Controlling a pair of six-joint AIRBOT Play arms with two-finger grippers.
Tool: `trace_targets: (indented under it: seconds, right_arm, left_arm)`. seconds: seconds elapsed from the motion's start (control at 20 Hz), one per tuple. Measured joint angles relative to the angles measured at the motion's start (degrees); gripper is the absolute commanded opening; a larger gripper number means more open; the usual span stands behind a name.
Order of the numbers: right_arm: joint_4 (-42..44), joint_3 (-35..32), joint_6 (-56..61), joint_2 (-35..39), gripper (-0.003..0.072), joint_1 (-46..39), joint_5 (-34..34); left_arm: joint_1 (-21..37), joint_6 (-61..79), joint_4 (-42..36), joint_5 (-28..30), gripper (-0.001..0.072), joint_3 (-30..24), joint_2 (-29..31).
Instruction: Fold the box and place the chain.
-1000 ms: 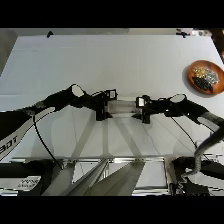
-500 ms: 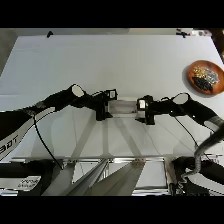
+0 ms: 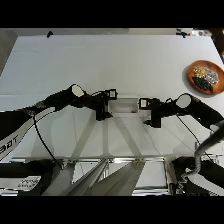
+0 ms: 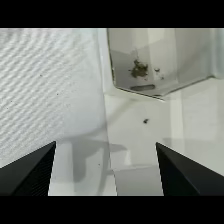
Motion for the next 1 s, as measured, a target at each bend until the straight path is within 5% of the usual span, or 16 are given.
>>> trace_targets:
  seconds: [0.1, 0.2, 0.55, 1.0]
  right_arm:
    - [-0.9, 0.0, 1.5, 2.5, 0.0458, 0.0, 1.2]
    - [-0.3, 0.0, 1.9, 5.4, 0.0008, 0.0, 2.2]
    - [23.2, 0.0, -13.7, 10.0, 0.0012, 0.0, 7.3]
    - [43.8, 0.0, -17.6, 0.8, 0.0009, 0.0, -5.9]
  left_arm:
    - [0.0, -0.2, 0.0, -0.3, 0.0352, 0.0, 0.0]
    - [0.0, -0.2, 0.0, -0.5, 0.0352, 0.0, 0.0]
    - [0.0, -0.3, 0.1, -1.0, 0.0352, 0.0, 0.0]
    - [0.0, -0.4, 0.0, -1.2, 0.0352, 0.0, 0.0]
